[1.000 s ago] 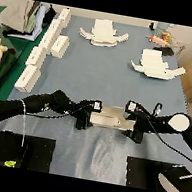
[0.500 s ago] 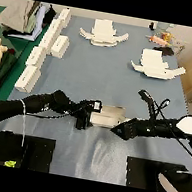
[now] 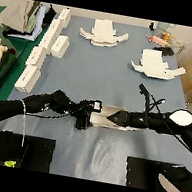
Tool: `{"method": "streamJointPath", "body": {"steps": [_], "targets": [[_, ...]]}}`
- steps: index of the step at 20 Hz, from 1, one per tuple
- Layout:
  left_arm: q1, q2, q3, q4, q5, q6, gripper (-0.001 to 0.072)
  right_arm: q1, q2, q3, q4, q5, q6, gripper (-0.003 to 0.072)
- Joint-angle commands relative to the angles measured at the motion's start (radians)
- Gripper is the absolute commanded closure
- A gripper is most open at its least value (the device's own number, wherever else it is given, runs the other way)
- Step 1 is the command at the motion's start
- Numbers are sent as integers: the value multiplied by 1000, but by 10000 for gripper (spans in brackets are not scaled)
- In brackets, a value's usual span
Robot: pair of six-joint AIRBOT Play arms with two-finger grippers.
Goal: Fold the box.
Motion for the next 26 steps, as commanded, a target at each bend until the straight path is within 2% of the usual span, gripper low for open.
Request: {"method": "streamJointPath", "body": {"steps": [1,3,4,6,8,12,20,26], "targets": [[1,0,0,0,0,0,191,19,-135,52,151,-129,-221,637],[1,0,0,0,0,1,190,19,-229,106,112,-191,-213,639],[1,0,0,0,0,0,190,19,-273,131,89,-203,-214,680],[1,0,0,0,0,0,190,19,-357,172,25,-211,-214,680],[1,0,0,0,0,0,190,20,-430,186,-23,-211,-215,681],[1,0,0,0,0,1,191,32,-527,186,-24,-203,-279,681],[1,0,0,0,0,1,191,39,-531,187,-15,-203,-354,680],[1,0,0,0,0,1,190,39,-409,198,-27,-210,-427,681]]}}
